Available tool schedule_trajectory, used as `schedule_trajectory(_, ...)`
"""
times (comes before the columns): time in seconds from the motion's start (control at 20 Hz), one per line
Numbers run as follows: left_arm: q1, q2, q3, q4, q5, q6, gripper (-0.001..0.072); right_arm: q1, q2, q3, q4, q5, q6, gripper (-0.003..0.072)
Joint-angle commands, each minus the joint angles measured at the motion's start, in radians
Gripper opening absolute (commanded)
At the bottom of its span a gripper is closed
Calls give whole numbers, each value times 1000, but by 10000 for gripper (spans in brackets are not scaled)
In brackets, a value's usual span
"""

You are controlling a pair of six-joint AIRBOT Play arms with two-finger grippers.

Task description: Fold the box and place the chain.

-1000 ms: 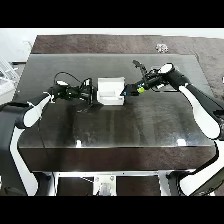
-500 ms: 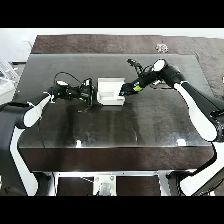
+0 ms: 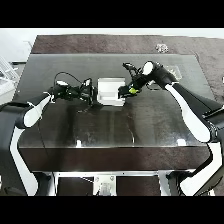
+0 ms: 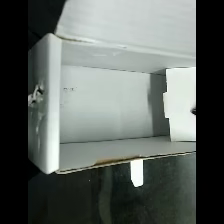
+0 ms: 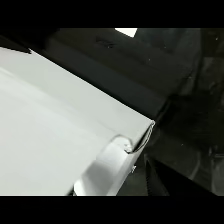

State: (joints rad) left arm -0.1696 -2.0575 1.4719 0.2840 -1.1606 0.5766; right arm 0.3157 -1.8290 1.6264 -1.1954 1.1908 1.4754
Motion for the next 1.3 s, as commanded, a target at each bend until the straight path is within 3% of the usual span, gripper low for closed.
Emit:
schedule_trajectory(0.0, 0, 1, 0, 0, 1, 0, 464, 36, -2, 31, -117, -5, 100, 511)
schedule_trajectory(0.25, 1, 1, 0, 0, 0, 0, 464, 81, -7, 43, -266, -20, 212, 509)
schedule_trajectory(1.25, 1, 1, 0, 0, 0, 0, 464, 164, -62, 93, -444, 21, 384, 371)
